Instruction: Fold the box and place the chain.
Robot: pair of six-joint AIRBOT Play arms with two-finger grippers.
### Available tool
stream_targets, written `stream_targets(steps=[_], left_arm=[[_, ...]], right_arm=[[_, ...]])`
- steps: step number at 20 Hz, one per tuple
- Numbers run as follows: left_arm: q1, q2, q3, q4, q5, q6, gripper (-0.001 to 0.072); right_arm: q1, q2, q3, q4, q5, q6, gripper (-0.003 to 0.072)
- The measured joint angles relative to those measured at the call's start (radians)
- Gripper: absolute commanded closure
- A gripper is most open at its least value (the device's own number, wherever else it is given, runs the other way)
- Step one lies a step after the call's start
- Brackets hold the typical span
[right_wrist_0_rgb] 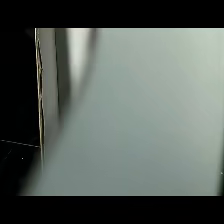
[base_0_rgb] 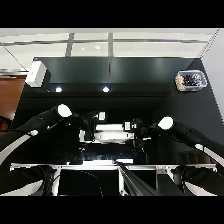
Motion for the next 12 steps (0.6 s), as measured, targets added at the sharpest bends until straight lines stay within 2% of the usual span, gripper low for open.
stream_targets(steps=[4, 5, 7, 8, 9, 10, 11, 12], left_arm=[[0.018, 0.024, 0.028, 0.048, -0.033, -0.133, 0.0075], [0.026, 0.036, 0.04, 0.085, -0.06, -0.173, 0.0079], [0.042, 0.077, 0.066, 0.167, -0.118, -0.273, 0.0096], [0.05, 0.103, 0.078, 0.219, -0.156, -0.329, 0.0184], [0.057, 0.132, 0.087, 0.263, -0.184, -0.385, 0.0363], [0.064, 0.164, 0.093, 0.311, -0.218, -0.446, 0.0412], [0.07, 0.193, 0.097, 0.348, -0.248, -0.508, 0.0494], [0.076, 0.222, 0.101, 0.379, -0.288, -0.58, 0.0648]], right_arm=[[0.0, 0.0, 0.0, -0.001, 0.0, 0.0, 0.0197], [0.0, 0.0, 0.0, -0.002, 0.0, 0.0, 0.0299], [0.0, 0.0, 0.0, -0.002, 0.0, 0.0, 0.0317], [0.0, 0.0, 0.0, -0.003, 0.0, 0.0, 0.0317], [0.0, 0.0, 0.0, -0.004, 0.0, 0.0, 0.0317], [0.0, 0.0, 0.0, -0.004, 0.0, 0.0, 0.0318], [0.0, 0.0, 0.0, -0.004, 0.0, 0.0, 0.0317], [0.0, 0.0, 0.0, -0.004, 0.0, 0.0, 0.0318]])
